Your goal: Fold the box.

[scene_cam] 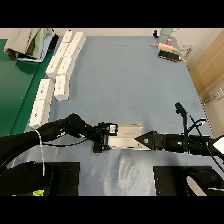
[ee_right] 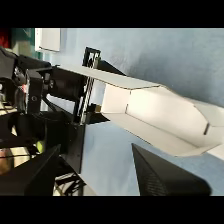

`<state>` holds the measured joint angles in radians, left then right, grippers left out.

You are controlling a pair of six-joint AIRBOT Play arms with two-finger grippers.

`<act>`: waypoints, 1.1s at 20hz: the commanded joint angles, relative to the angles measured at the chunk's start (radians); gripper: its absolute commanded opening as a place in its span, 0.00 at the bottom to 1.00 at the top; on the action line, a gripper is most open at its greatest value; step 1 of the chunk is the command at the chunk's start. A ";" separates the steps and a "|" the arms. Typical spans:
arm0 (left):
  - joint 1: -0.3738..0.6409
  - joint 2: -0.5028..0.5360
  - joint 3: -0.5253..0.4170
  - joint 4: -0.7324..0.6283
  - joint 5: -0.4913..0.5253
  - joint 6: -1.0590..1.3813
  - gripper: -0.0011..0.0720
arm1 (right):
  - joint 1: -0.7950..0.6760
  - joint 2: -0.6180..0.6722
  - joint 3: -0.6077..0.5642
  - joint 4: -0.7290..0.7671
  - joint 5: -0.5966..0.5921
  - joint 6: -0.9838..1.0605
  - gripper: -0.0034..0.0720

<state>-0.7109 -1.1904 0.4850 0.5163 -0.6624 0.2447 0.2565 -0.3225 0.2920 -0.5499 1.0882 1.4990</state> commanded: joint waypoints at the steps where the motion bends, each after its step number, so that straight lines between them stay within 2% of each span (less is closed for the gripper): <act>1: 0.000 0.000 0.000 0.000 0.000 0.000 0.71 | 0.000 -0.020 -0.010 0.025 -0.017 0.103 0.91; 2: 0.000 0.000 0.000 0.000 0.000 0.000 0.71 | 0.005 -0.053 -0.012 0.035 -0.017 0.101 0.66; 4: 0.000 0.000 0.000 0.000 0.000 0.000 0.71 | 0.048 -0.124 -0.012 0.069 -0.046 0.059 0.41; 5: 0.000 0.000 0.000 0.000 0.000 0.000 0.71 | 0.089 -0.164 -0.012 0.095 -0.098 0.039 0.24; 6: 0.000 0.000 0.000 0.000 0.000 0.000 0.71 | 0.135 -0.202 -0.012 0.118 -0.169 0.019 0.20; 8: 0.000 0.000 0.000 0.000 0.001 0.000 0.71 | 0.230 -0.299 -0.001 0.155 -0.347 -0.031 0.19; 9: 0.000 0.000 0.000 0.000 0.001 0.000 0.71 | 0.260 -0.351 0.016 0.158 -0.408 -0.055 0.14; 10: 0.000 0.000 0.000 0.000 0.001 0.000 0.71 | 0.279 -0.407 0.043 0.157 -0.447 -0.072 0.14; 13: 0.000 0.000 0.000 0.000 0.000 0.000 0.71 | 0.286 -0.550 0.142 0.145 -0.497 -0.122 0.14; 16: 0.001 0.000 0.000 0.000 0.002 -0.010 0.71 | 0.286 -0.632 0.222 0.100 -0.521 -0.120 0.14; 22: 0.001 0.000 0.000 -0.002 0.037 -0.053 0.71 | 0.287 -0.730 0.226 0.014 -0.507 -0.086 0.14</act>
<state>-0.7109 -1.1904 0.4843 0.5156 -0.6495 0.2150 0.5407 -1.0004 0.5083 -0.4881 0.5812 1.3975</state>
